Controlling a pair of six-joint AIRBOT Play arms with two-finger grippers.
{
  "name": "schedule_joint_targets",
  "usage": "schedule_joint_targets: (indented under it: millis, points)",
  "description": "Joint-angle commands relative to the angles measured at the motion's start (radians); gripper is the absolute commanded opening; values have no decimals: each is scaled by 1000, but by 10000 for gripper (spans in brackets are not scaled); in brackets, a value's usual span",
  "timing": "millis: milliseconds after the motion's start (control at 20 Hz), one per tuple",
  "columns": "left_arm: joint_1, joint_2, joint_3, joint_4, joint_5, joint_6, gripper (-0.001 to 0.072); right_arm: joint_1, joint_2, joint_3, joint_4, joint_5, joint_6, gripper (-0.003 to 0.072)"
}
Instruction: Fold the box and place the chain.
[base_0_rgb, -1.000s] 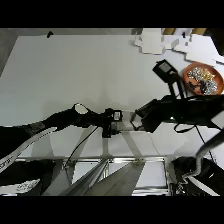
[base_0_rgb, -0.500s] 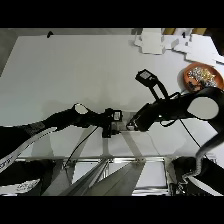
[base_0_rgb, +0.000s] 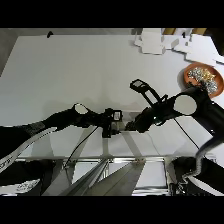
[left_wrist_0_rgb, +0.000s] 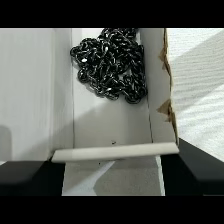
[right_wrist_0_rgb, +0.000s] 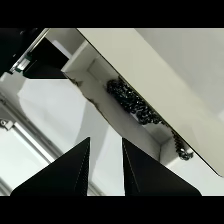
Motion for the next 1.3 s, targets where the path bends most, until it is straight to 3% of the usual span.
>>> schedule_joint_targets:
  millis: [0, 150, 450, 800, 950, 1250]
  points:
    - [0, 1, 0, 0, 0, 1, 271, -40, 20, 89, -59, 93, 0, 230]
    - [0, 1, 0, 0, 0, 0, 271, -161, 23, 145, -102, 103, 1, 229]
    - [0, 1, 0, 0, 0, 0, 271, -364, 10, 123, -229, 34, 89, 223]
    - [0, 1, 0, 0, 0, 0, 271, -393, 6, -43, -230, -61, 110, 226]
    - [0, 1, 0, 0, 0, 0, 271, -393, 5, -129, -230, -137, 114, 343]
    - [0, 1, 0, 0, 0, 0, 271, -393, -4, -262, -229, -282, 116, 339]
